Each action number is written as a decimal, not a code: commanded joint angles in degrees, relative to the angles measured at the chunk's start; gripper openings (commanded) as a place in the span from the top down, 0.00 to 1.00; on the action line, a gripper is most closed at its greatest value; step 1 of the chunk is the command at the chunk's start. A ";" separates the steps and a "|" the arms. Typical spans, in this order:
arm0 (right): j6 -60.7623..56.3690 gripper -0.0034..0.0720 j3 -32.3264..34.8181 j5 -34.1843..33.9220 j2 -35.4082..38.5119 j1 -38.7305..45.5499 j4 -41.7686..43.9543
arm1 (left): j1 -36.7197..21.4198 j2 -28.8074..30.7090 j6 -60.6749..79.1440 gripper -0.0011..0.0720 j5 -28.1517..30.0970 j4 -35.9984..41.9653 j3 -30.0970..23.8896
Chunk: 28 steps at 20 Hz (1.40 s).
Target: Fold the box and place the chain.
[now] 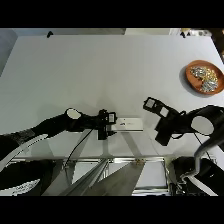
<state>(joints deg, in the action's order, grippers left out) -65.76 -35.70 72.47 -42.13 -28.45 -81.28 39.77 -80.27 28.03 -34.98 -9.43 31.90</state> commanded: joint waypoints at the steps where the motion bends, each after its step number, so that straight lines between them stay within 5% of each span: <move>1: -18.64 0.93 -0.11 6.29 1.16 0.00 -6.88 | -0.04 0.04 0.02 0.47 0.00 -0.04 0.02; 5: -28.37 0.93 -0.11 5.79 1.16 0.00 -5.66 | -0.04 0.04 0.02 0.47 0.02 -0.04 0.02; 15: -28.33 0.93 -0.11 5.81 1.16 0.00 -4.00 | -0.04 0.04 0.07 0.49 0.02 -0.02 0.02; 19: -28.33 0.93 -0.11 5.81 1.18 0.00 -4.00 | -0.20 0.70 0.13 0.98 -0.28 -0.24 0.02; 28: -28.33 0.93 -0.11 5.81 1.18 0.00 -4.00 | -9.18 22.88 -18.99 0.98 4.81 -2.40 0.02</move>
<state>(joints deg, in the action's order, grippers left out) -94.08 -35.77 78.28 -40.99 -28.45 -85.30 34.59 -65.10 18.17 -32.27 -10.24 31.88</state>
